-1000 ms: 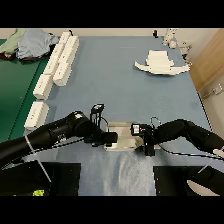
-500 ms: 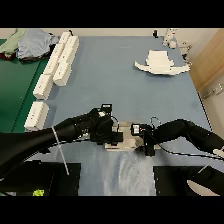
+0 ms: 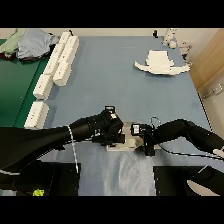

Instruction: Fold the box.

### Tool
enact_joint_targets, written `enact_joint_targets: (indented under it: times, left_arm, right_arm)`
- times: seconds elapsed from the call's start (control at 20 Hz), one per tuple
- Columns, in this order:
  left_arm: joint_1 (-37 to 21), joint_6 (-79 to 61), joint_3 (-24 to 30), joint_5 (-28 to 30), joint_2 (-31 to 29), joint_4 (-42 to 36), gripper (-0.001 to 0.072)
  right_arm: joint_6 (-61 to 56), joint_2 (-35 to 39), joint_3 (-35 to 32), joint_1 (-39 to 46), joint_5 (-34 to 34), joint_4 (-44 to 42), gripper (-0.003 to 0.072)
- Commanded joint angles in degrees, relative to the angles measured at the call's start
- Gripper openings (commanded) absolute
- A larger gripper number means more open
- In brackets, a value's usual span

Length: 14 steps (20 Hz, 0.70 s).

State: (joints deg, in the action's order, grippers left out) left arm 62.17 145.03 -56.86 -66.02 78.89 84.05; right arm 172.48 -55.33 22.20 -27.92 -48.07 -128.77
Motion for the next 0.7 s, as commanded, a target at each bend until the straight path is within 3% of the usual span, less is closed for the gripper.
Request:
enact_joint_targets:
  times: [0.0, 0.3, 0.35, 0.4, 0.45, 0.65]
  left_arm:
    - [0.4, 0.7, -0.3, 0.3, 0.5, 1.6, 0.0015]
    - [0.4, 1.7, -0.3, -0.4, 0.5, 1.7, 0.0017]
    - [0.4, 1.2, -0.3, -0.4, 0.4, 1.7, 0.0057]
    - [0.4, 1.1, -0.5, -0.4, 0.4, 1.7, 0.0329]
    - [0.3, 1.2, -0.7, -0.5, 0.3, 1.7, 0.0426]
    - [0.3, 0.8, -2.1, -0.7, 0.3, 2.2, 0.0425]
  right_arm:
    - [0.1, 0.0, 0.0, 0.0, 0.0, 0.0, 0.0477]
    - [0.1, 0.0, 0.0, 0.0, 0.0, 0.0, 0.0477]
    - [0.1, 0.0, 0.0, 0.0, 0.0, 0.0, 0.0477]
    - [0.1, 0.0, 0.0, 0.0, 0.0, 0.0, 0.0477]
    - [0.1, 0.0, 0.0, 0.0, 0.0, 0.0, 0.0477]
    - [0.1, 0.0, 0.0, 0.0, 0.0, 0.0, 0.0477]
